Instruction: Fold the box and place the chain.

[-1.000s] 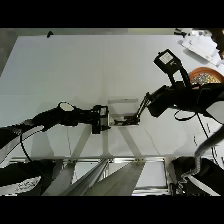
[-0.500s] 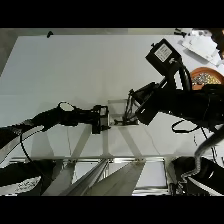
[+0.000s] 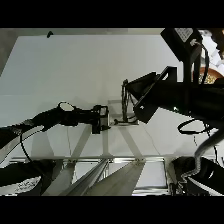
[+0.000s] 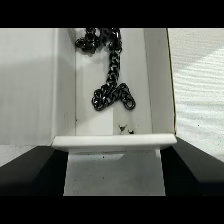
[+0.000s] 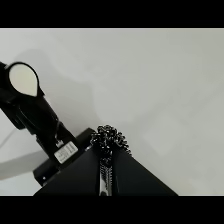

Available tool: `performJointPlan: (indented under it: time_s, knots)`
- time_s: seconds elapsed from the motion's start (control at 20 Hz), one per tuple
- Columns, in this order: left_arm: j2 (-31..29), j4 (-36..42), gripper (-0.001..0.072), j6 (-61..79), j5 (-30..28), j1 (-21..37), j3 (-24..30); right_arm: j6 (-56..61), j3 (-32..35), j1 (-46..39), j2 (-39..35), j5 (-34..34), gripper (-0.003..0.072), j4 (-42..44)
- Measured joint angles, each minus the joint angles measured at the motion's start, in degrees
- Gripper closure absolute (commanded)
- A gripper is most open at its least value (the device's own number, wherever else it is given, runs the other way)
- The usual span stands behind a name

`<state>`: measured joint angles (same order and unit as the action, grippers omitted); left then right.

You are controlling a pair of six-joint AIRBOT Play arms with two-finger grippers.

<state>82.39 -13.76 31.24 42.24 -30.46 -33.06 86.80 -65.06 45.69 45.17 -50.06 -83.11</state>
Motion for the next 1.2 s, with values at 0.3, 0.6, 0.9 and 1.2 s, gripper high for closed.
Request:
performJointPlan:
  time_s: [0.3,0.6,0.9,1.2]
  knots:
    - [0.00,0.02,0.0253,0.00,0.00,0.00,0.00,0.04,-0.22,0.02,2.51,-5.11,0.0670,0.85]
    - [0.00,0.00,0.0253,0.00,0.00,0.00,0.00,1.51,1.57,-1.64,8.96,-12.15,0.0669,1.03]
    - [0.00,0.00,0.0253,0.00,0.00,0.00,0.00,3.02,2.93,-3.13,18.03,-14.10,0.0669,3.52]
    - [0.00,0.02,0.0253,0.00,0.00,0.00,0.00,3.19,3.17,-3.58,25.22,-14.38,0.0604,5.57]
